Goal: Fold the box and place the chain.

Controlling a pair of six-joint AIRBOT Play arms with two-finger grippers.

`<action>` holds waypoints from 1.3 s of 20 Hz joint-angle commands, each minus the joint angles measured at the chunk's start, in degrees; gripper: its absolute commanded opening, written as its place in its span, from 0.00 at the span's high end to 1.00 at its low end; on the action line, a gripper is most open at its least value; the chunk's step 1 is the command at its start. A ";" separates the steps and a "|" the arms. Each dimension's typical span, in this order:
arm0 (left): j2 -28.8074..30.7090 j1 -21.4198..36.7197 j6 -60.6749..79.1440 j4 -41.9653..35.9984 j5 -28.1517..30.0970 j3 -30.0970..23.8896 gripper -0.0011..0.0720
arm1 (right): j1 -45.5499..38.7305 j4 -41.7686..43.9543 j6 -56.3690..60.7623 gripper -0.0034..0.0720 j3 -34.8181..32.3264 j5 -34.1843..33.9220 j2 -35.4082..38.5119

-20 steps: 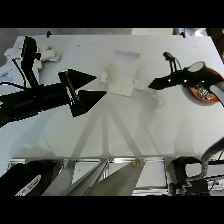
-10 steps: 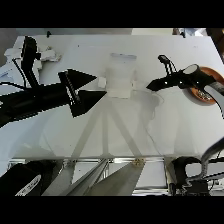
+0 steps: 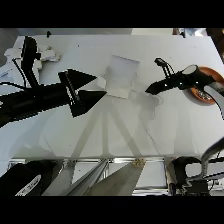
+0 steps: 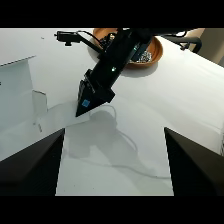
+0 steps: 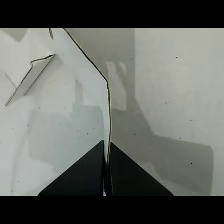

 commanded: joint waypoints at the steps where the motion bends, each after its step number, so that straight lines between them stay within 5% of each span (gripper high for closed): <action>1: 0.00 -0.02 0.00 0.00 0.02 0.02 0.03 | -0.02 0.61 -0.39 0.94 0.13 -0.46 0.63; 13: -0.02 -0.02 0.00 0.00 0.02 0.02 0.03 | -0.02 0.42 0.37 0.94 2.71 -0.11 2.97; 22: -0.02 -0.02 0.00 0.00 0.02 0.02 0.03 | -0.02 -2.60 1.05 0.94 2.71 17.38 5.68; 26: -0.02 -0.02 0.00 0.00 0.02 0.02 0.03 | -0.02 -5.64 0.26 0.94 2.71 18.82 9.16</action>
